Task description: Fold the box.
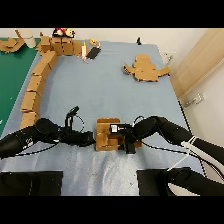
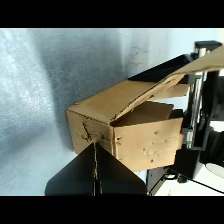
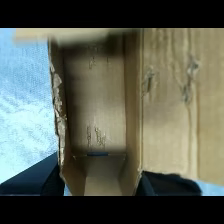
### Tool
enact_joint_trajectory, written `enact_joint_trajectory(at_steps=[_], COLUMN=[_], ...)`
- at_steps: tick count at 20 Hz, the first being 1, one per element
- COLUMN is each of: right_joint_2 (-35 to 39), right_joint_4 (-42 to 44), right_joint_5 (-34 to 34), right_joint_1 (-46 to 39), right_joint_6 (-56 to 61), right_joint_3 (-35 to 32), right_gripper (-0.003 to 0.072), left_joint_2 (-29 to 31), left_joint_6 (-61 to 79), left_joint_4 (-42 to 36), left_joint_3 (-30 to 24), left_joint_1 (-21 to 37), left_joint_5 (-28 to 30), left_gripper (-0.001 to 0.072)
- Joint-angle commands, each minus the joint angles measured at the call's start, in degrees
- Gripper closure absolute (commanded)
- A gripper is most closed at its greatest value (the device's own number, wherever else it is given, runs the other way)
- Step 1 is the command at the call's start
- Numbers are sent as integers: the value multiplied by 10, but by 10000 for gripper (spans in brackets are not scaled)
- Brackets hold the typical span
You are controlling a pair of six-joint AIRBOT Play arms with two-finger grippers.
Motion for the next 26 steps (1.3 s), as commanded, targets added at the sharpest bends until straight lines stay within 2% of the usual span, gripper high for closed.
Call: enact_joint_trajectory(at_steps=[1, 4, 5, 6, 7, 18, 19, 21, 23, 26], right_joint_2=[0, 0, 0, 0, 0, 0, 0, 0, 0, 0], right_joint_4=[0, 0, 0, 0, 0, 0, 0, 0, 0, 0], right_joint_5=[0, 0, 0, 0, 0, 0, 0, 0, 0, 0], right_joint_1=[0, 1, 0, 0, 0, 1, 0, 0, 0, 0], right_joint_6=[0, 0, 0, 0, 0, 0, 0, 0, 0, 0], right_joint_3=[0, 0, 0, 0, 0, 0, 0, 0, 0, 0], right_gripper=[229, 228, 228, 228, 229, 229, 229, 228, 228, 228], left_joint_2=[11, 30, 36, 41, 44, 37, 34, 34, 34, 33], left_joint_6=[-38, -31, -32, -34, -36, -19, -19, -23, -71, -243], left_joint_4=[33, 33, 33, 29, 29, 18, 17, 21, 53, 190], left_joint_3=[4, 4, 4, 4, 4, 3, 3, 5, 14, 29], left_joint_1=[-10, 3, 8, 12, 13, 1, -2, -24, -58, -99], left_joint_5=[-7, -24, -28, -29, -29, -24, -24, -14, 19, 70], left_gripper=[699, 696, 580, 367, 343, 339, 302, 298, 298, 298])
